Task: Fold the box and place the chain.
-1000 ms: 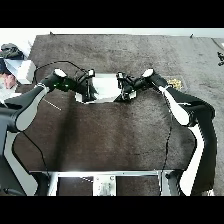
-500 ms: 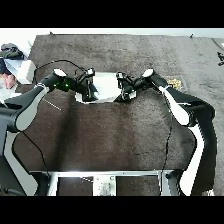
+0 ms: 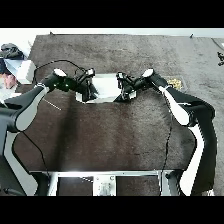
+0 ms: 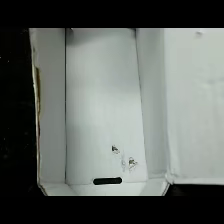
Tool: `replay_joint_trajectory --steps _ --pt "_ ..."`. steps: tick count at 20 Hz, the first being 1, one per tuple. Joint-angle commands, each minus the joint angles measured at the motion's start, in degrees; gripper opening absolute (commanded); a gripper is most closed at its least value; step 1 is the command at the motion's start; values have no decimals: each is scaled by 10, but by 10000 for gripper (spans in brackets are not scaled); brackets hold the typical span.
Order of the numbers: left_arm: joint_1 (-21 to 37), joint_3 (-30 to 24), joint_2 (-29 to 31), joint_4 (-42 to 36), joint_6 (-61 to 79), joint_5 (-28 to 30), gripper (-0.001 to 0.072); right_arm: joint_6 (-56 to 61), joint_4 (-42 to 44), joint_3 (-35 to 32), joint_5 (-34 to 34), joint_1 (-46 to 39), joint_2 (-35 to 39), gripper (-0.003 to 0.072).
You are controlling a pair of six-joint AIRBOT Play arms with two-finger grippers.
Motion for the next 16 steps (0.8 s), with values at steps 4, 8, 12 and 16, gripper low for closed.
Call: replay_joint_trajectory --steps 4,8,12,16 --pt "2 0 4 63 0 -15 344 -1 0 0 0 0 0 538" --pt "24 15 8 65 -6 -59 12 -1 0 0 0 0 0 538" --pt "52 30 24 71 -56 -83 8 -1 0 0 0 0 0 538" --pt "59 28 86 104 -163 -66 5 -1 0 0 0 0 0 539"
